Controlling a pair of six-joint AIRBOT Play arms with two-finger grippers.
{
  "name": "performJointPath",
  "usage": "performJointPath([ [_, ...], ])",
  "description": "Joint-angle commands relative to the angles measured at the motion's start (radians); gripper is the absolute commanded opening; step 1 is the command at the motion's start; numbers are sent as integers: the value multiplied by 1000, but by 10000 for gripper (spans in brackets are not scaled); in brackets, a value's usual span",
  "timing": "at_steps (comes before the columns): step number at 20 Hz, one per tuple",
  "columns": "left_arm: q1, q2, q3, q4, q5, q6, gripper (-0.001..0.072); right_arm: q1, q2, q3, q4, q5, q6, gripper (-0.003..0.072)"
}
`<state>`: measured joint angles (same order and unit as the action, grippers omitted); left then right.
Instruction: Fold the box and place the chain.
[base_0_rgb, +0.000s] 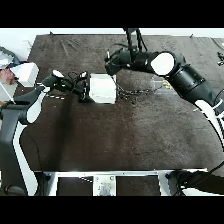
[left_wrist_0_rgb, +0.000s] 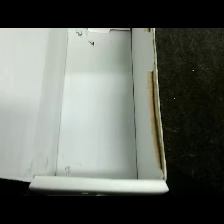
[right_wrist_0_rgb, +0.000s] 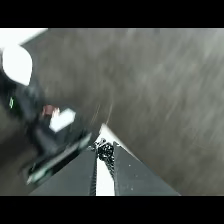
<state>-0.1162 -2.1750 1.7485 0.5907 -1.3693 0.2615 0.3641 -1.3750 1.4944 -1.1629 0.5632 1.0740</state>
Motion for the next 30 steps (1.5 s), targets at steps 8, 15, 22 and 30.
performJointPath([
  [8,0,1,1,0,1,0,370,16,-10,76,-104,-53,105,-22],
  [15,0,1,1,0,0,0,370,137,-185,76,-63,-15,131,-22],
  [22,0,1,1,0,0,0,370,117,-309,45,-80,62,162,77],
  [30,0,1,1,0,0,0,370,-111,-240,16,-89,372,127,342],
])
